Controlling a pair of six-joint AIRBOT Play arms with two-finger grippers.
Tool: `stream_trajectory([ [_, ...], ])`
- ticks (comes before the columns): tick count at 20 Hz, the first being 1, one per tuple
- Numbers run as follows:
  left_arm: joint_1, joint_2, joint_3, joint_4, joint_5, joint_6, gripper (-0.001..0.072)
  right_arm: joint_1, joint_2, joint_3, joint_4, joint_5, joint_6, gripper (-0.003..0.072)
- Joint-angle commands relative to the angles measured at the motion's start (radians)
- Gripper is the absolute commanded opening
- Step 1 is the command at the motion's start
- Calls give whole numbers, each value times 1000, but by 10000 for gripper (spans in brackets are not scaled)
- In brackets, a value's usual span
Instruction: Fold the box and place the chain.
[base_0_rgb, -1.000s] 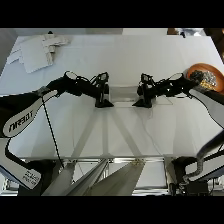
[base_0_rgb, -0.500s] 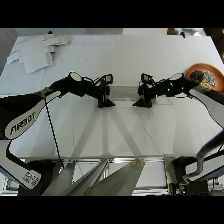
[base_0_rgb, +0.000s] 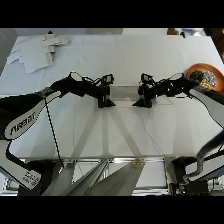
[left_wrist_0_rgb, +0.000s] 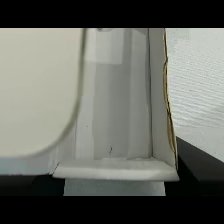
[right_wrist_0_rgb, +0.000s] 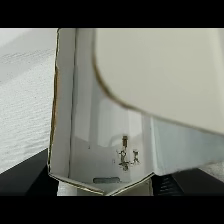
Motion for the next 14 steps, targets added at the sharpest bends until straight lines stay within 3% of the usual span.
stream_trajectory([
  [1,-1,-1,0,2,3,0,337,1,0,0,1,1,0,516],
  [14,-1,-1,0,1,3,0,337,1,0,0,27,17,0,515],
])
